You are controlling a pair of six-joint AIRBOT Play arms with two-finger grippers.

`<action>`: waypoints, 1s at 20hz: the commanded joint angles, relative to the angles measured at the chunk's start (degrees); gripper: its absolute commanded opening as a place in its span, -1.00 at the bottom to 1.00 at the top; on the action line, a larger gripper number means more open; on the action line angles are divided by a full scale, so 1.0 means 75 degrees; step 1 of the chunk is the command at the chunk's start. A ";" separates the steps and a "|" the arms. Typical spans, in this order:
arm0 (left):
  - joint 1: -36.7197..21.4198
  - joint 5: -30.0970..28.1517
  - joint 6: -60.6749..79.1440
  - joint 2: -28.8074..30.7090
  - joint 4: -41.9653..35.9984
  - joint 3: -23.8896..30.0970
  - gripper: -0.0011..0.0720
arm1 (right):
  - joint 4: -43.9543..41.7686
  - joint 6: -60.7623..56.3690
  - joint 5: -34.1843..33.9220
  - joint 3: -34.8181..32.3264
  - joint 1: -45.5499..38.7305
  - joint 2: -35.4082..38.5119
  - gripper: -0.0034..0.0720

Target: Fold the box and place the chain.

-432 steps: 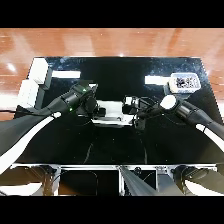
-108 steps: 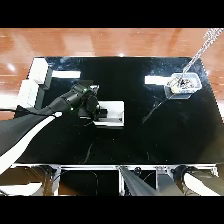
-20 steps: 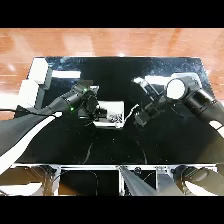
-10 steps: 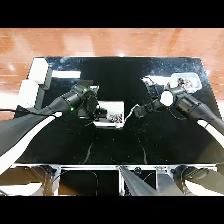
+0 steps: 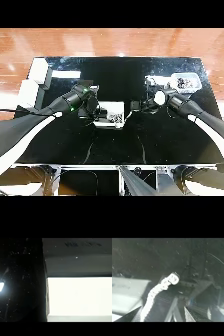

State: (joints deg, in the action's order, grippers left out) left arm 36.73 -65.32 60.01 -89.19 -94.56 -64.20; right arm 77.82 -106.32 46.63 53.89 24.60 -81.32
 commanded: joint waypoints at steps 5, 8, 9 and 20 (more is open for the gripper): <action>-0.0003 0.0006 0.0003 0.0000 0.0006 -0.0006 -0.90 | -0.0117 0.0207 -0.0318 0.0154 0.0020 -0.0291 0.70; -0.0003 0.0003 0.0003 0.0000 0.0003 -0.0006 -0.90 | -0.0114 0.1110 -0.0472 0.0157 0.0210 -0.0417 0.70; -0.0003 0.0000 0.0003 0.0000 0.0003 -0.0006 -0.90 | -0.0096 0.1314 -0.0542 0.0187 0.0312 -0.0440 0.70; 0.0000 -0.0003 0.0003 0.0000 0.0003 -0.0006 -0.90 | 0.0860 0.1647 -0.0711 0.0408 0.0720 -0.0495 0.70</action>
